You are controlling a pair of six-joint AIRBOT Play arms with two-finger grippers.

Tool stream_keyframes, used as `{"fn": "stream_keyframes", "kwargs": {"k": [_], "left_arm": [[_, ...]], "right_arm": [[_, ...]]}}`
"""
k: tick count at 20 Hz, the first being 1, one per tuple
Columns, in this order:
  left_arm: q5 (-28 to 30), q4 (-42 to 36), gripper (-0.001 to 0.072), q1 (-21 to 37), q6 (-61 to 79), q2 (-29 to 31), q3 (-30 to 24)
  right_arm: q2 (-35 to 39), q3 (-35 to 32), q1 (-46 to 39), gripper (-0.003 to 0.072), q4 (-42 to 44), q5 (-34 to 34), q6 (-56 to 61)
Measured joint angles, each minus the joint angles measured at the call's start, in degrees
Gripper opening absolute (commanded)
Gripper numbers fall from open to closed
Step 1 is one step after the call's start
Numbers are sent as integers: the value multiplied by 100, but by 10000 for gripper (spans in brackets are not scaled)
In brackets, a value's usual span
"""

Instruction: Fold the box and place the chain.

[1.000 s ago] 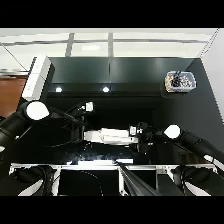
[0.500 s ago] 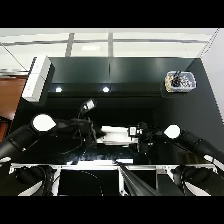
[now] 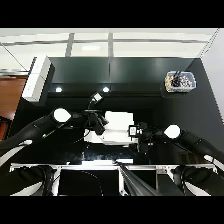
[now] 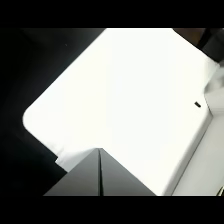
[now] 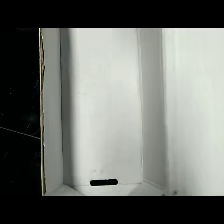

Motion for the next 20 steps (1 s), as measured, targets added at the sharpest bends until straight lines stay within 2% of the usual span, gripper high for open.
{"fn": "stream_keyframes", "kwargs": {"k": [5,10,15,17,19,20], "left_arm": [[-304,234,25,-7,28,-476,278],[-754,614,26,33,-92,-516,686],[-1019,1526,26,396,-852,190,979],[-1145,1954,26,765,-1147,671,870],[-1270,2028,29,1132,-1126,1113,599],[-1460,1908,97,1250,-802,1303,420]], "right_arm": [[0,0,0,182,7,0,-2],[-2,0,0,182,2,2,-9],[-2,0,0,182,4,2,-7],[0,0,0,182,4,2,-4],[0,0,0,182,4,0,-2],[-2,0,0,182,4,0,-2]]}}
